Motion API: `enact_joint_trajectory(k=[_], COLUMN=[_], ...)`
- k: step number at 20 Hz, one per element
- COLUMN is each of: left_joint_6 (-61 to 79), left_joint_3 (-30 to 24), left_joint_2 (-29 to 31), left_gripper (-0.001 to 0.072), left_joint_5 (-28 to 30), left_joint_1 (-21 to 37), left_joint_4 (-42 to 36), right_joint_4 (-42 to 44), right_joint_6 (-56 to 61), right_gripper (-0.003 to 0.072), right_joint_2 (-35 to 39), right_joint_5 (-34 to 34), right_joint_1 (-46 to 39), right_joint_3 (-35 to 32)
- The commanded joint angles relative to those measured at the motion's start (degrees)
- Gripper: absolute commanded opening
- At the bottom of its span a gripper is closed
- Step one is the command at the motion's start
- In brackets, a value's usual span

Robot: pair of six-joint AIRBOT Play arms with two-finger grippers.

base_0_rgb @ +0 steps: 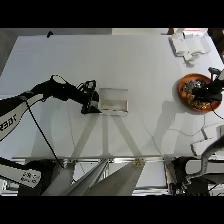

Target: Fold the box and place the chain.

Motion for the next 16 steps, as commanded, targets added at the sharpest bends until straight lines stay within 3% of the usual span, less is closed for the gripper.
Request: enact_joint_trajectory(k=[1,9,16], left_joint_6=[0.02,0.02,0.02], left_joint_3=[0.00,0.00,0.00], left_joint_2=[0.00,0.00,0.00], left_gripper=[0.0337,0.0337,0.0337], left_joint_5=[0.00,0.00,0.00], left_joint_1=[0.07,0.07,0.07], left_joint_4=[0.02,0.00,0.00], right_joint_4=[0.11,-0.50,-0.48], right_joint_6=[-0.52,-3.63,-3.65], right_gripper=[0.0011,0.0007,0.0006], right_joint_2=[-0.35,11.15,19.43], right_joint_5=[-0.52,0.07,7.82], right_joint_1=[0.26,7.41,16.94], right_joint_3=[-0.11,-0.09,-0.11])
